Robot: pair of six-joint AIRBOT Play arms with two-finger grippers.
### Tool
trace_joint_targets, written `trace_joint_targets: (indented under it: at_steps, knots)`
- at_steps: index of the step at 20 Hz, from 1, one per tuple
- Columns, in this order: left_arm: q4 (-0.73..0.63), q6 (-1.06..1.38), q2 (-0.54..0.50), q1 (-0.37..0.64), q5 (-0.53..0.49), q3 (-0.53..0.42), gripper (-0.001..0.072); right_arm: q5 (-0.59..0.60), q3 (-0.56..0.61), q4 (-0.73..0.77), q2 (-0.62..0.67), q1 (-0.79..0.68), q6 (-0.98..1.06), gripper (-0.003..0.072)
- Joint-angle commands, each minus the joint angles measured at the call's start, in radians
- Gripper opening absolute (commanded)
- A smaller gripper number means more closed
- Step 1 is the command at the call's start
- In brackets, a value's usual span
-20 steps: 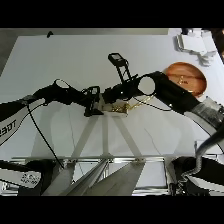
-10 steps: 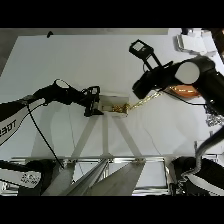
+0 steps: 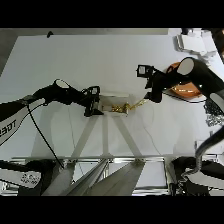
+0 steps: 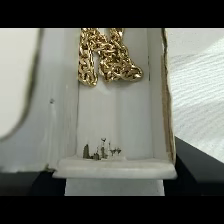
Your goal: Fold the box and place the chain.
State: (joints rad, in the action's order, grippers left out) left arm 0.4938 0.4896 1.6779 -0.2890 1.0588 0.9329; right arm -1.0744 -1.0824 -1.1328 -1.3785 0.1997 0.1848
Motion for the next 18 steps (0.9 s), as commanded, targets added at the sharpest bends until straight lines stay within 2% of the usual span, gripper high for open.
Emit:
trace_joint_targets:
  at_steps: [1,5,8,10,12,13,14,16,17,18]
  knots:
    - [0.000,0.000,0.000,0.000,0.000,0.000,0.0318,0.055,0.040,0.094,-0.080,-0.032,-0.275,0.0518]
    - [0.000,0.000,0.000,0.000,0.000,0.000,0.0318,0.066,0.040,0.117,-0.182,-0.016,-0.303,0.0537]
    - [0.000,0.000,0.000,0.000,0.000,0.000,0.0318,0.074,0.040,0.117,-0.219,-0.008,-0.317,0.0584]
    - [0.000,0.000,0.000,0.000,0.000,0.000,0.0318,0.086,0.046,0.116,-0.225,-0.008,-0.317,0.0583]
    - [0.000,0.000,0.000,0.000,0.000,0.000,0.0318,0.140,0.071,0.093,-0.224,0.002,-0.317,0.0543]
    - [0.000,0.000,0.000,0.000,0.000,0.000,0.0318,0.164,0.087,0.066,-0.225,0.013,-0.317,0.0512]
    - [0.000,0.000,0.000,0.000,0.000,0.000,0.0318,0.185,0.101,0.038,-0.224,0.027,-0.313,0.0415]
    - [0.000,0.000,0.000,0.000,0.000,0.000,0.0318,0.183,0.105,0.011,-0.221,0.056,-0.309,0.0107]
    - [0.000,0.000,0.000,0.000,0.000,0.000,0.0318,0.183,0.105,0.010,-0.211,0.068,-0.288,0.0014]
    - [0.000,0.000,0.000,0.000,0.000,0.000,0.0318,0.189,0.105,0.010,-0.196,0.079,-0.266,0.0014]
